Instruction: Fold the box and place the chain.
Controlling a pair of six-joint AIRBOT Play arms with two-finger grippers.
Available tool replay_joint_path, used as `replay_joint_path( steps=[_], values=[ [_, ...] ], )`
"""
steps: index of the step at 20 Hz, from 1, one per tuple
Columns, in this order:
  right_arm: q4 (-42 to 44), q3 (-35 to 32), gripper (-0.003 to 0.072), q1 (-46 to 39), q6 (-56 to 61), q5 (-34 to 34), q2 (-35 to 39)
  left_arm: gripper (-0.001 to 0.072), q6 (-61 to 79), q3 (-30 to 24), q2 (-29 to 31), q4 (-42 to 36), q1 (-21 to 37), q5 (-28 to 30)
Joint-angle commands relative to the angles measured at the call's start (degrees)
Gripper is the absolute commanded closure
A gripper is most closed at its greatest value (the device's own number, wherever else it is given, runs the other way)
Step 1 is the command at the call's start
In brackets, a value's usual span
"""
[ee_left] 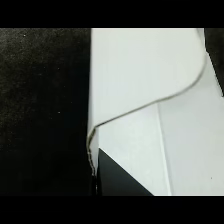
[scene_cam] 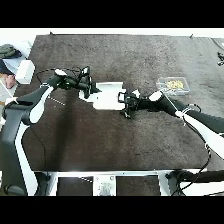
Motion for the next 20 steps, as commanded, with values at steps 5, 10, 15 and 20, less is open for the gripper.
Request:
replay_joint_path(
  steps=[5,10,15,20],
  values=[
    [0.8,1.0,0.0095,1.5,-0.2,-8.2,-0.4,0.0697,0.0,0.0,0.0,0.0,0.0,0.0],
    [0.9,4.5,0.0095,1.4,-0.2,-8.0,-0.3,0.0697,0.0,0.0,0.0,0.0,0.0,0.0],
    [0.8,4.7,0.0095,-0.7,-0.3,-7.8,0.2,0.0697,0.0,0.0,0.0,0.0,0.0,0.0],
    [0.7,5.0,0.0095,-1.9,-0.5,-6.5,0.0,0.0697,0.0,0.0,0.0,0.0,0.0,0.0]
  ],
)
